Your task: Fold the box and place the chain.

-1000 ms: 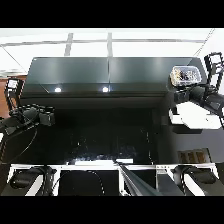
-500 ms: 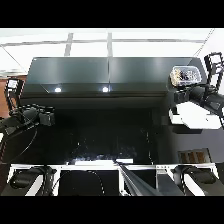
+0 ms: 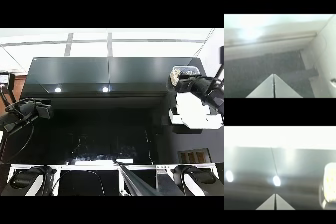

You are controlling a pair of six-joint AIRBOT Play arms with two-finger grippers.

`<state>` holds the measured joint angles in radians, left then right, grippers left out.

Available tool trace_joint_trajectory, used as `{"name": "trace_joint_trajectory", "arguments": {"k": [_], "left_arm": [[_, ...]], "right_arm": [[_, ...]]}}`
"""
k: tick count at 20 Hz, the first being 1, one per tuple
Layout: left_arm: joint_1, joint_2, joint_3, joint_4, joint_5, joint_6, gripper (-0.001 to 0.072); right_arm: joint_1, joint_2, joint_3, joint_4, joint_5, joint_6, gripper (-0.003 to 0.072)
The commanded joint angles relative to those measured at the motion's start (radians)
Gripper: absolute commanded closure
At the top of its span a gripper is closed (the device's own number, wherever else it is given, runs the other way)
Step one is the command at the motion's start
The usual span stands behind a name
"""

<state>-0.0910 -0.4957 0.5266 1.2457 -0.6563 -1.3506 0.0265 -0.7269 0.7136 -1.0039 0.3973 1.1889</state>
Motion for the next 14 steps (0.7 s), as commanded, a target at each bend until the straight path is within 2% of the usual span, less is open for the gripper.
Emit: {"name": "trace_joint_trajectory", "arguments": {"k": [1,2,3,4,5,6,9,11,14], "left_arm": [[0.0,-0.01,-0.001,-0.008,0.09,0.0,0.068],[0.0,-0.019,-0.001,-0.008,0.107,0.0,0.0676],[0.0,-0.035,-0.001,-0.009,0.124,0.0,0.0552],[-0.001,-0.053,0.0,-0.009,0.132,0.0,0.0213],[-0.001,-0.079,0.0,-0.009,0.134,-0.005,-0.0008],[-0.001,-0.104,0.001,-0.009,0.126,-0.008,-0.001],[0.01,-0.164,0.011,0.064,0.056,-0.015,-0.001],[0.044,-0.173,0.016,0.151,-0.032,-0.083,-0.0009],[0.114,-0.172,0.016,0.192,-0.156,-0.146,-0.001]], "right_arm": [[0.001,-0.001,0.0,0.135,-0.188,0.0,0.067],[0.001,-0.001,0.0,0.143,-0.213,0.001,0.067],[0.0,-0.001,0.0,0.143,-0.225,0.0,0.0669],[0.0,-0.002,0.0,0.132,-0.232,-0.001,0.0644],[-0.003,-0.008,0.0,0.112,-0.228,-0.002,0.0311],[-0.006,-0.017,0.0,0.079,-0.212,-0.005,-0.0034],[-0.068,-0.078,0.006,-0.058,-0.114,0.003,-0.0034],[-0.237,-0.167,0.06,-0.096,-0.031,0.037,-0.0034],[-0.545,-0.373,0.236,-0.094,0.121,0.101,-0.0034]]}}
